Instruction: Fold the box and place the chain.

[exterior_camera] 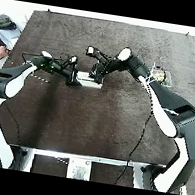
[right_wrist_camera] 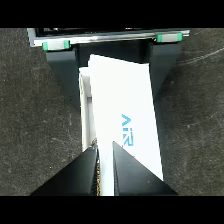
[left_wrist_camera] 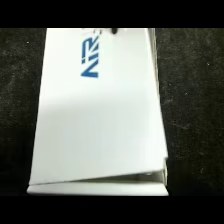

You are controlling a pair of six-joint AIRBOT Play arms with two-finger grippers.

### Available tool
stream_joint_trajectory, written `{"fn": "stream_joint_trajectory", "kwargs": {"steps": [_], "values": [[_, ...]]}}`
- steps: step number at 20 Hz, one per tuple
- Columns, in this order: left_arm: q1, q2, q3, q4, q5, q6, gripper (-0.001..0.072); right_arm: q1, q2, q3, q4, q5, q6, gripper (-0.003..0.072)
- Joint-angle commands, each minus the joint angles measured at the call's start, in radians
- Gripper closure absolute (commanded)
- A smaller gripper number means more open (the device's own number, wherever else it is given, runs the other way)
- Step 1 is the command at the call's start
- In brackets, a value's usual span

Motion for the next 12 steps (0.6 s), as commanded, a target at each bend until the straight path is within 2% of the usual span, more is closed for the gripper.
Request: {"fn": "stream_joint_trajectory", "kwargs": {"steps": [1,12], "values": [[0.001,0.0,0.0,-0.001,0.001,-0.001,0.0243,0.012,-0.001,-0.001,-0.027,0.008,0.019,0.0568],[0.001,0.0,0.0,-0.001,0.001,-0.001,0.0242,0.013,-0.01,-0.009,-0.015,0.084,0.038,0.0567]]}}
